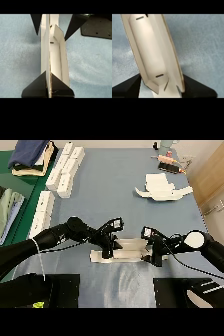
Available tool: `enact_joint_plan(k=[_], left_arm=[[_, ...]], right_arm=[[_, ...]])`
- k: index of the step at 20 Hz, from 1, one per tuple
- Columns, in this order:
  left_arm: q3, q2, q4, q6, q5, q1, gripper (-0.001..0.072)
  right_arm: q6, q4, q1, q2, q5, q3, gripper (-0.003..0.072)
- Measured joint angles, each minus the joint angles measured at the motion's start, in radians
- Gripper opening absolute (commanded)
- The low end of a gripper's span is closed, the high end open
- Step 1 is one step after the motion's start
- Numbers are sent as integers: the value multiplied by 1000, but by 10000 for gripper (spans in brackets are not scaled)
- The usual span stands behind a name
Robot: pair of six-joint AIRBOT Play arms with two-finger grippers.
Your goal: Fold the box.
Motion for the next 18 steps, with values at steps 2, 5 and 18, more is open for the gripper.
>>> enact_joint_plan(k=[2,5,18], left_arm=[[0,0,0,0,-1,0,16],[0,-1,0,0,0,0,16],[0,-1,0,0,-1,0,16]], right_arm=[[10,4,-2,6,22,0,703],[17,3,-3,-6,16,0,704],[-268,87,-68,-123,-5,-11,704]])
